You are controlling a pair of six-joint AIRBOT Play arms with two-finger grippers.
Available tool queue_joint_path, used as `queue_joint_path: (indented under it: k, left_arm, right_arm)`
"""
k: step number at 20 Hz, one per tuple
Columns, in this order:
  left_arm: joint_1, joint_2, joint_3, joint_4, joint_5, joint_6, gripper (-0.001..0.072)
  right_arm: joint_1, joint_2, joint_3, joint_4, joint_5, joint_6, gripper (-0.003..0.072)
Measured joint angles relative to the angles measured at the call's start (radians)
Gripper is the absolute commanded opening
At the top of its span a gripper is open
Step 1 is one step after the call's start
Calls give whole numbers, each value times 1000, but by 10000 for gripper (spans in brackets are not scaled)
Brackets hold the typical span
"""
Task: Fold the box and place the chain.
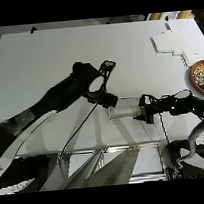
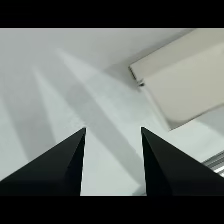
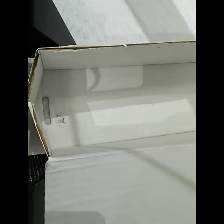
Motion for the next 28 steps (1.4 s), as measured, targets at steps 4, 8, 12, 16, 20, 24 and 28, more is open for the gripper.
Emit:
queue_joint_path:
  k: [4,8,12,16,20,24,28]
  left_arm:
    - [64,137,-225,-54,156,294,394]
    - [123,237,-469,-314,383,882,512]
    - [165,240,-617,-593,517,1535,531]
    - [196,164,-659,-869,562,1917,701]
    - [212,97,-671,-1052,582,2115,700]
    - [224,60,-674,-1116,598,2179,701]
    - [227,42,-675,-1143,605,2207,700]
  right_arm:
    - [0,0,0,0,0,0,416]
    - [0,0,0,0,0,0,416]
    - [0,0,0,0,0,0,416]
    - [0,0,0,0,0,0,416]
    - [0,0,0,0,0,1,416]
    - [0,0,0,0,0,1,416]
    - [0,0,0,0,0,1,416]
